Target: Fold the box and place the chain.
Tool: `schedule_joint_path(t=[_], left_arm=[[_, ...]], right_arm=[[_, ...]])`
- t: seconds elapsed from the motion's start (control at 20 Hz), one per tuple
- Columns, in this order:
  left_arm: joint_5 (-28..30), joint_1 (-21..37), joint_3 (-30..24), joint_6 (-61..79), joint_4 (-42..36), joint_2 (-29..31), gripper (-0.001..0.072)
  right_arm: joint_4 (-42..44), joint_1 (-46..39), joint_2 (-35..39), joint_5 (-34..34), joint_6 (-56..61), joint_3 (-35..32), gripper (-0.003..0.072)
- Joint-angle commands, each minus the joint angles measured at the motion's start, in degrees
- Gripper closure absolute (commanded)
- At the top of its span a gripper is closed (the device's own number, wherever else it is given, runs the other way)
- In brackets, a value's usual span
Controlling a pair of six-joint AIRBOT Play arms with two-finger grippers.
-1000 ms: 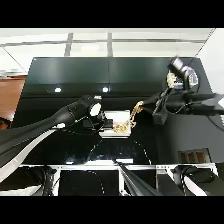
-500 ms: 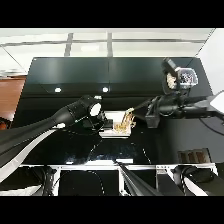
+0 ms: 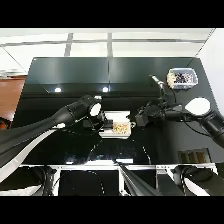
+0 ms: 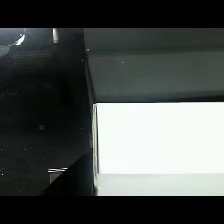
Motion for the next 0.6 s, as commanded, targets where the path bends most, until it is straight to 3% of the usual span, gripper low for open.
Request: schedule_joint_path(t=[0.0, 0.15, 0.3, 0.4, 0.55], left_arm=[[-0.68, 0.0, -0.02, 0.0, 0.02, 0.02, 0.0678], [-0.63, 0.02, -0.02, -0.02, 0.02, 0.02, 0.0678], [-0.5, 0.02, -0.02, -0.02, 0.02, 0.02, 0.0678], [-0.48, 0.0, -0.02, -0.02, 0.02, 0.02, 0.0678], [-0.48, 0.0, -0.02, -0.02, 0.02, 0.02, 0.0678]], right_arm=[[-1.07, -6.14, -0.44, 5.9, 0.63, 0.57, 0.0533], [-16.02, -11.3, -0.44, 11.74, -0.39, -0.11, 0.0536], [-22.99, -10.6, -0.46, 4.92, -6.21, -5.79, 0.0527], [-23.17, -8.22, -0.76, -2.16, -11.1, -9.66, -0.0015], [-23.5, -1.7, -2.1, -9.81, -22.58, -12.0, -0.0014]])
